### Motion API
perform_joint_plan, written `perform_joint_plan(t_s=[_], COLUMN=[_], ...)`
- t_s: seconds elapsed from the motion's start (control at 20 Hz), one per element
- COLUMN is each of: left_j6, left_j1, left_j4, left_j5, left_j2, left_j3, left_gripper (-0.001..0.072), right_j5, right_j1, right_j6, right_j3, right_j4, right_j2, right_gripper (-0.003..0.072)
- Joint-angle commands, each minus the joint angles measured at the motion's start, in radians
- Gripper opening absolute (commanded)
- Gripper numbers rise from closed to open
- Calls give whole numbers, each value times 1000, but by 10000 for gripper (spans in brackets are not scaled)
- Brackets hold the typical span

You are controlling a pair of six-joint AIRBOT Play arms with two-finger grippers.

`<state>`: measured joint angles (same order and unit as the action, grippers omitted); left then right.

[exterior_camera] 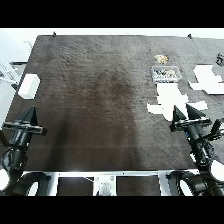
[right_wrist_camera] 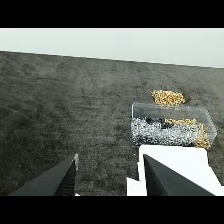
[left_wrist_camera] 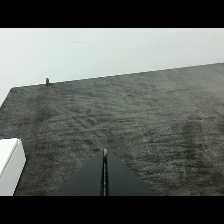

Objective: Fold the box and place the chain.

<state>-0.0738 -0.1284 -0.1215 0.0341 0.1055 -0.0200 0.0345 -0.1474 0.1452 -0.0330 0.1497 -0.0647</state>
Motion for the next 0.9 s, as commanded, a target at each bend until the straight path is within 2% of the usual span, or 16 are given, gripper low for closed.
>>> perform_joint_plan(t_s=[0.0,0.2,0.4,0.5,0.6,0.7,0.8,0.85], left_j6=[0,0,0,0,0,0,0,0], left_j1=[0,0,0,0,0,0,0,0], left_j4=[0,0,0,0,0,0,0,0], left_j5=[0,0,0,0,0,0,0,0], left_j2=[0,0,0,0,0,0,0,0], left_j3=[0,1,1,1,1,1,1,1], left_gripper=[21,21,21,21,21,21,21,21], right_j5=[0,-1,11,21,-19,-124,-327,-466], right_j1=[-1,-1,2,39,119,250,438,551], right_j6=[0,11,-63,-68,-68,-68,-53,27], right_j3=[0,-8,-154,-243,-333,-421,-505,-555], right_j4=[0,0,1,0,0,1,14,58], right_j2=[0,1,-22,-102,-217,-354,-514,-599], right_gripper=[492,492,490,486,465,460,448,446])
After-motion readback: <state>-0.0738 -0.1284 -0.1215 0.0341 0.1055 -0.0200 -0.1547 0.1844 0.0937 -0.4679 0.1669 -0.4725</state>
